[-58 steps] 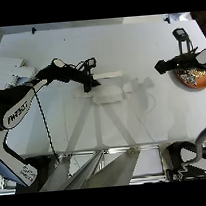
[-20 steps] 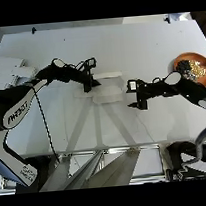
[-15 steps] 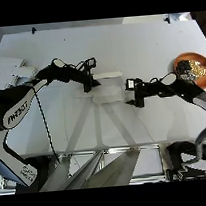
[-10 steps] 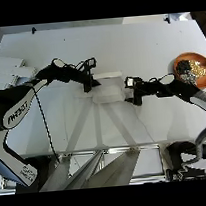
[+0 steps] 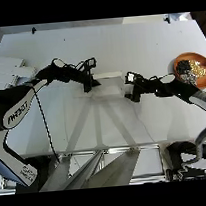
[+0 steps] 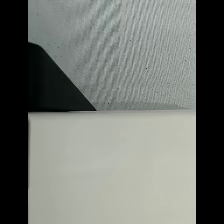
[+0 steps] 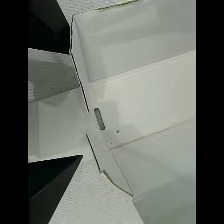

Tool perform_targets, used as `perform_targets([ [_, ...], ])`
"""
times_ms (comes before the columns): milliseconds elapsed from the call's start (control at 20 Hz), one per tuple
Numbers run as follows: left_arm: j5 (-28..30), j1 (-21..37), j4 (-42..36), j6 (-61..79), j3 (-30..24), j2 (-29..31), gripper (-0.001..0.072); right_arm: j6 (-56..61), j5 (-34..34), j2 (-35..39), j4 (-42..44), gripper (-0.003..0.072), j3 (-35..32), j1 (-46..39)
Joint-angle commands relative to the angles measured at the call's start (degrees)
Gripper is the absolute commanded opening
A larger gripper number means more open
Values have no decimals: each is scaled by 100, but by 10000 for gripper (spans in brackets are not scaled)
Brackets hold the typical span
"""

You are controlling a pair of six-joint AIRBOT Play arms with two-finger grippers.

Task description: Fold the box and place the chain.

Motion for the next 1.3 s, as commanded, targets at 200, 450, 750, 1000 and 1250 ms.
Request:
perform_targets([
  [200, -2, -2, 0, 2, 0, -2, 10, -7, 7, 17, 380, 694, 48, 4],
  [450, -2, -2, 0, 0, 0, -2, 10, 13, 122, 17, 374, 694, 321, -144],
  [750, -2, -2, 0, 2, 0, -2, 10, -260, 240, 9, 356, 694, 424, -245],
  [1000, -2, -2, 0, 0, 0, -2, 10, -334, 380, -26, 385, 694, 470, -251],
  [1250, 0, -2, 0, 0, 0, -2, 10, -330, 909, -352, 391, 694, 807, -485],
])
